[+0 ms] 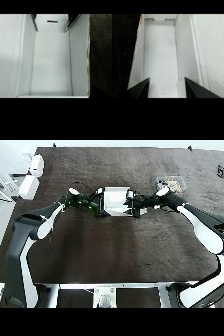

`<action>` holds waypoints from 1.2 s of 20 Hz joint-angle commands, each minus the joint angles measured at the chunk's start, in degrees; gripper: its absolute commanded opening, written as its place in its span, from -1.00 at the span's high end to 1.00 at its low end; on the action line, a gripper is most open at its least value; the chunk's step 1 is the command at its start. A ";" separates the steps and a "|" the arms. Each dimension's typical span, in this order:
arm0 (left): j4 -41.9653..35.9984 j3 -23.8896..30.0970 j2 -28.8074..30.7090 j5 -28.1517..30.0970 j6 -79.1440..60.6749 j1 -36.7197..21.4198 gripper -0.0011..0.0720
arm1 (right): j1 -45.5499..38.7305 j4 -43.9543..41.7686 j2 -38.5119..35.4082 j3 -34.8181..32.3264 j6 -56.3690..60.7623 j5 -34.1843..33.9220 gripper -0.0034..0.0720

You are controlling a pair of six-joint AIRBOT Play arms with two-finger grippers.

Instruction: Fold the box and place the chain.

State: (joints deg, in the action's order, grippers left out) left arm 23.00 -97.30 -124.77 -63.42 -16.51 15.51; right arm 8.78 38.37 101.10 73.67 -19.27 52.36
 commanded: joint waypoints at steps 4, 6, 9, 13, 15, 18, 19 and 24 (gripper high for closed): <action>0.09 0.02 0.02 -0.24 0.00 -0.04 0.20 | -0.04 8.17 -0.33 0.02 4.63 0.17 -0.05; 0.09 0.02 0.02 -0.24 0.00 -0.04 0.20 | -0.07 10.95 -0.96 0.00 7.58 0.17 0.23; 0.11 0.02 0.02 -0.22 0.00 -0.04 0.20 | -0.46 13.20 -2.60 0.02 10.82 0.17 0.61; 0.11 0.02 0.02 -0.22 0.00 -0.04 0.20 | -2.27 13.60 -6.05 0.00 15.91 0.22 0.89; 0.09 0.02 0.02 -0.22 0.00 -0.04 0.20 | -3.17 13.57 -8.61 0.00 19.17 0.22 0.89; 0.11 0.02 0.02 -0.24 0.00 -0.04 0.20 | -4.35 13.55 -12.41 0.00 26.86 0.15 0.89; 0.09 0.02 0.02 -0.24 0.00 -0.04 0.20 | -5.20 13.55 -13.29 0.00 31.12 0.17 0.89; 0.11 0.02 0.02 -0.24 0.00 -0.04 0.20 | -13.38 13.53 -14.36 -0.15 56.11 0.17 0.89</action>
